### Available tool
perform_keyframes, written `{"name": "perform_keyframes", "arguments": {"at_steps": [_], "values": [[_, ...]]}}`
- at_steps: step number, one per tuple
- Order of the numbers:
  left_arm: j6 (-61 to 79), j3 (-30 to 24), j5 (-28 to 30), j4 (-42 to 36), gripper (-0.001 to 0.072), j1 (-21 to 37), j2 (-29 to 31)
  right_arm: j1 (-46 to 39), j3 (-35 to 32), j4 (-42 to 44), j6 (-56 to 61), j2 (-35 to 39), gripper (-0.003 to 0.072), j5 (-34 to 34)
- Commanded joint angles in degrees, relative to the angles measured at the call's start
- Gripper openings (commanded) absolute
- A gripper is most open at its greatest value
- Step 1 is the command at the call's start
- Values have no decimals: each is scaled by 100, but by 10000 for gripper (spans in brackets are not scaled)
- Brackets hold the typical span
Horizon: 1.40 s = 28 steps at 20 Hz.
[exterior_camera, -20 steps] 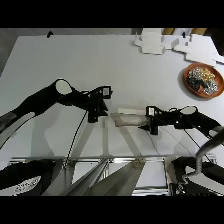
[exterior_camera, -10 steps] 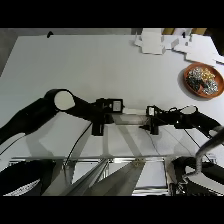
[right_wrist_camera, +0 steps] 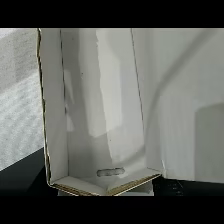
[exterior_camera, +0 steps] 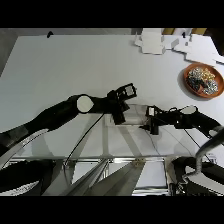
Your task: Fold the box and place the chain.
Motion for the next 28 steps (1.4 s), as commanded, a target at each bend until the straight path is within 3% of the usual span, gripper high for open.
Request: {"name": "perform_keyframes", "arguments": {"at_steps": [1, 7, 10, 14, 17, 21, 26, 28], "values": [[-52, 426, -144, -240, 0, 260, -627, 4, 0, 0, 9, 2, 472, 11], [-87, 557, -514, -214, 4, 295, -1360, 4, 0, 0, 11, 2, 472, 11], [-94, 555, -940, 120, 5, 299, -999, 4, 0, 2, 9, 2, 472, 11], [-879, 553, -1714, 1377, 3, 455, -186, 4, -2, 0, 9, 2, 472, 11], [-1108, 481, -2312, 1646, 3, 544, -127, 4, 0, 0, 9, 2, 472, 13], [-861, 9, -2076, 1657, 3, 529, -131, 4, 0, 0, 9, 2, 472, 11], [-813, -308, -2120, 2286, 3, 643, -131, 4, 0, 0, 9, 2, 472, 11], [-404, -426, -2118, 2317, 36, 721, -131, 4, 0, 0, 9, 2, 472, 11]]}}
